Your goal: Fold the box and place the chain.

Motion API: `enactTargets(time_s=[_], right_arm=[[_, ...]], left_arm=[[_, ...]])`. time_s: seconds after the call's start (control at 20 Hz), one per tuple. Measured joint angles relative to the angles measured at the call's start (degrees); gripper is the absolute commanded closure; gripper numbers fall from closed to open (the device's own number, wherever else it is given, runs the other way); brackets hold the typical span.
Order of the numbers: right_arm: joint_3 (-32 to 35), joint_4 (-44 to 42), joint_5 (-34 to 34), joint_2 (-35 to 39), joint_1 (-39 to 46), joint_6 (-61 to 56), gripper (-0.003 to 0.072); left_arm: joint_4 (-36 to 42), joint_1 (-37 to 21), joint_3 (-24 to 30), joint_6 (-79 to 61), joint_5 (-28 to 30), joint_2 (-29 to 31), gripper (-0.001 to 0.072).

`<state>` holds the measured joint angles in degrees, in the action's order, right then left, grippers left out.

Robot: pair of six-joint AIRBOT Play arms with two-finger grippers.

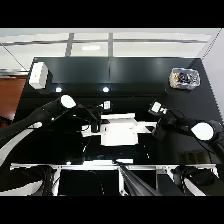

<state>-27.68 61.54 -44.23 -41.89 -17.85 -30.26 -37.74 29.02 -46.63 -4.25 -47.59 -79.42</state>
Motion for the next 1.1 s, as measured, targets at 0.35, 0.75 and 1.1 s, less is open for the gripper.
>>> enactTargets(time_s=[0.35, 0.75, 1.1], right_arm=[[1.07, -5.29, -4.37, -3.02, -0.46, 7.98, -0.0023], [4.66, -12.17, -5.49, -6.19, -1.49, 16.22, -0.0024], [7.21, -17.2, 4.37, -10.47, -10.32, 19.06, -0.0024]], left_arm=[[-1.77, 1.11, -0.44, -1.18, 4.02, -2.93, 0.068], [-2.32, 1.25, -0.5, -1.38, 2.4, -3.34, 0.068], [-2.34, 1.25, -0.5, -1.38, 2.16, -3.37, 0.068]])
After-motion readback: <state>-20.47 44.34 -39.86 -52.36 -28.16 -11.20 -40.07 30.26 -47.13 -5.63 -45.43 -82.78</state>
